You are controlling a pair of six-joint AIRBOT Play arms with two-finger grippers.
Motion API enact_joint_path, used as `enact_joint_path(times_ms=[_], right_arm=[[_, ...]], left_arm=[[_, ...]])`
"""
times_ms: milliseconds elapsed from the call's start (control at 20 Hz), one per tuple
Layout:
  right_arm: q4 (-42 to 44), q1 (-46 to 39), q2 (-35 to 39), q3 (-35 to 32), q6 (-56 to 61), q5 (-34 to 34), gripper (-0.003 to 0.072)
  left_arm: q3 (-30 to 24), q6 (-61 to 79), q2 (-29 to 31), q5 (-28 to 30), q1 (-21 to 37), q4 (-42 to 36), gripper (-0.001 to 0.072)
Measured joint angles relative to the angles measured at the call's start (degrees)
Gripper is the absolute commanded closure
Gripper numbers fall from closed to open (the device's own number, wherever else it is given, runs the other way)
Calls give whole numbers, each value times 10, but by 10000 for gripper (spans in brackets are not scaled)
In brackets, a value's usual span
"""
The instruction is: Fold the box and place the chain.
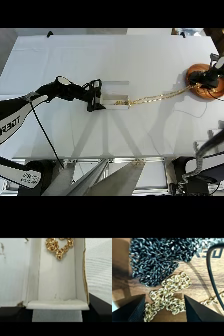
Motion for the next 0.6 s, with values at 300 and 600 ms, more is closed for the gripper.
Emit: enact_joint_path(times_ms=[300, 600], right_arm=[[4, 0, -10, 0, 0, 38, 518], [-2, 0, -12, 0, -1, 63, 679]], left_arm=[[0, 0, 0, 0, 0, 0, 565], [0, 0, 0, 0, 0, 0, 565]])
